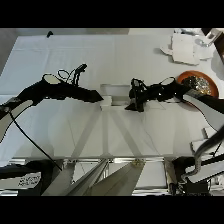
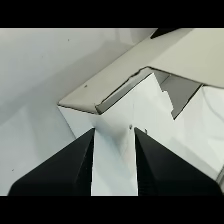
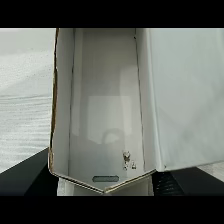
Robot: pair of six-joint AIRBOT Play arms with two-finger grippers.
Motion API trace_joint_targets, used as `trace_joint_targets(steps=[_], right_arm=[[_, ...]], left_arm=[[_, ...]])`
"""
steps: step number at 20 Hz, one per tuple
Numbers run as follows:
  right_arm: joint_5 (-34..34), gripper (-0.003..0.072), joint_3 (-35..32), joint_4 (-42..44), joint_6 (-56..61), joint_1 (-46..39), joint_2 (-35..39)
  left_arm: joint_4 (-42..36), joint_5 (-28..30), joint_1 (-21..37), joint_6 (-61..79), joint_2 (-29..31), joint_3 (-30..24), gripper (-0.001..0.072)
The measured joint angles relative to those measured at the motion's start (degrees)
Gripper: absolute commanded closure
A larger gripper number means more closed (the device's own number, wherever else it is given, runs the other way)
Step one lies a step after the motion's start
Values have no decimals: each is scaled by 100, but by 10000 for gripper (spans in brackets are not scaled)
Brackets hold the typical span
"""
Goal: Fold the box and place the chain.
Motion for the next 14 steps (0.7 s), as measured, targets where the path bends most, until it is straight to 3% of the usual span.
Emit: trace_joint_targets(steps=[14], right_arm=[[2, 166, 0, 0, -2, 0, 0]], left_arm=[[264, 625, -293, -291, 0, 0, 414]])
